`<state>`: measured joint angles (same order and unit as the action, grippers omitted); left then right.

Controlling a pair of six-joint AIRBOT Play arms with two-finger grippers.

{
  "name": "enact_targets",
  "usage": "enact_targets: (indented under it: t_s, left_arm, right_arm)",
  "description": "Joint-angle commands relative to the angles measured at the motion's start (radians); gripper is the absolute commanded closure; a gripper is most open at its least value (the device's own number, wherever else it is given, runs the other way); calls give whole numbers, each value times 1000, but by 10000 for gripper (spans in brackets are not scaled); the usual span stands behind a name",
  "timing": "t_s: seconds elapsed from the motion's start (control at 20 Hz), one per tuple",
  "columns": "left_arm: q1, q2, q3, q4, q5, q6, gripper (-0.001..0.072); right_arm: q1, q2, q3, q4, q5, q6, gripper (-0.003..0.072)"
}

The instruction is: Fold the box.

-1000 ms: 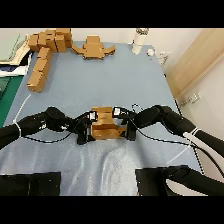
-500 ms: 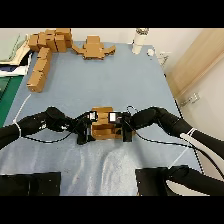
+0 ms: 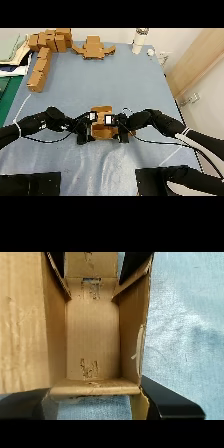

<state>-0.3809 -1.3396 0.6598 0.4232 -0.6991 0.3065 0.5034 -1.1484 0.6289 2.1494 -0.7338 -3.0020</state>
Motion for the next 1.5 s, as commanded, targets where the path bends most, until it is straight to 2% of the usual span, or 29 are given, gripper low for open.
enact_targets:
  t_s: [0.0,0.1,0.2,0.25,0.3,0.4,0.45,0.5,0.6,0.65,0.75,0.95,1.05,1.2,1.45]
  left_arm:
    - [0,0,1,0,0,0,339]
    - [0,0,1,0,0,0,339]
    - [0,0,1,0,0,0,339]
    - [0,0,1,0,0,0,339]
    - [0,0,1,0,0,0,339]
    - [0,0,1,0,0,0,339]
    - [0,0,1,0,0,0,339]
    - [0,0,1,0,0,0,339]
    - [0,0,1,0,0,0,339]
    - [0,0,1,-1,0,0,339]
    - [0,0,1,0,0,0,339]
    - [0,0,1,0,0,0,339]
    - [0,0,1,0,0,0,339]
    - [0,0,1,0,0,0,339]
    - [0,0,1,0,0,0,340]
  right_arm:
    - [3,-10,-1,1,5,-3,91]
    - [3,-8,0,-10,4,-1,92]
    - [2,17,0,-74,-11,51,140]
    - [1,46,0,-161,-33,143,297]
    - [1,87,5,-307,-72,291,507]
    - [-5,179,7,-631,-120,726,636]
    - [-16,221,7,-771,-144,932,682]
    - [-34,261,7,-892,-169,1147,682]
    - [-100,303,7,-1026,-219,1548,682]
    - [-142,302,6,-1014,-241,1653,682]
    - [-220,264,-10,-842,-249,1683,681]
    - [-226,113,-30,-457,-194,1519,682]
    - [-207,45,-30,-312,-183,1449,683]
    - [-150,32,-29,-236,-182,1431,683]
    - [-90,127,-29,-216,-183,1431,684]
